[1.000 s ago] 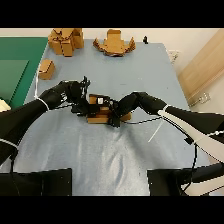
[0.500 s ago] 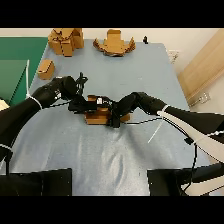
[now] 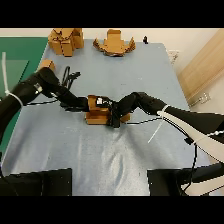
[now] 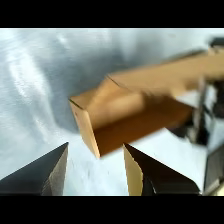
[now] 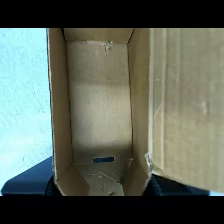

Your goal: Fold the box.

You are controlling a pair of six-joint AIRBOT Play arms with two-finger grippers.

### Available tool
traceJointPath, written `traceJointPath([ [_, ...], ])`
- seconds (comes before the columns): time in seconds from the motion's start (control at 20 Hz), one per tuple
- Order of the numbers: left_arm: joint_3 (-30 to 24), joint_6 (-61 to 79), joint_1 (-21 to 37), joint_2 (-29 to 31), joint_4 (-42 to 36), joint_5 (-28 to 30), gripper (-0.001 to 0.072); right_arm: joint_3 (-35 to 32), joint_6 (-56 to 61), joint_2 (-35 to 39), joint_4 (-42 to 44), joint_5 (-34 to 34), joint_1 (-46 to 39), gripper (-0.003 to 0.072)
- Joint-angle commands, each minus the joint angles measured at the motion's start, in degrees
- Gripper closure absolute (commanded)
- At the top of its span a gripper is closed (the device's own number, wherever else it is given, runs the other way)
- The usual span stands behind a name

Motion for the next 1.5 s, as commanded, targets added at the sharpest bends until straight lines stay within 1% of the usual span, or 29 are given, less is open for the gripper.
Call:
traceJointPath([
  [0.0,0.0,18.8,6.3,2.3,-4.8,-11.0,0.0162,0.0,0.1,0.0,0.0,-0.2,0.0,0.0205],
  [0.1,-0.3,35.6,10.5,2.6,-6.2,-18.8,0.0162,0.0,0.1,0.0,0.0,-0.2,0.0,0.0205],
  [0.15,-1.0,43.7,12.5,2.5,-5.6,-18.9,0.0162,-0.1,0.1,0.0,0.0,-0.2,0.0,0.0205],
  [0.25,-4.3,57.0,14.6,2.3,-1.4,-11.8,0.0162,0.0,0.1,0.0,0.0,-0.2,0.0,0.0205],
  [0.3,-6.6,65.2,14.8,2.0,-0.2,-7.1,0.0126,0.0,0.1,0.0,0.0,-0.2,0.0,0.0205],
  [0.35,-8.8,71.8,14.6,1.6,-0.7,-2.6,0.0006,0.0,0.1,0.0,0.0,-0.2,0.0,0.0205],
  [0.4,-10.6,78.2,14.3,1.0,-2.2,0.4,0.0006,0.0,0.1,0.0,0.0,-0.2,0.0,0.0205],
  [0.5,-12.7,84.5,13.2,0.1,-6.1,4.6,0.0005,0.0,0.1,0.0,0.0,-0.2,0.0,0.0205],
  [0.6,-13.1,88.6,11.8,-0.6,-9.7,7.4,0.0006,0.0,0.1,0.0,0.0,-0.2,0.0,0.0205],
  [0.7,-13.1,92.9,10.2,-1.7,-12.5,8.1,0.0005,0.0,0.1,0.0,0.0,-0.2,0.0,0.0205],
  [0.9,-13.1,93.9,8.1,-5.4,-17.2,7.3,0.0006,0.0,0.1,0.0,0.0,-0.2,0.0,0.0205],
  [1.05,-13.1,94.4,8.0,-5.9,-22.6,6.6,0.0006,0.0,0.1,0.0,0.0,-0.2,0.0,0.0205],
  [1.45,-13.1,94.3,6.9,-6.1,-23.1,6.9,0.0005,0.0,0.1,0.0,0.0,-0.2,0.0,0.0205],
])
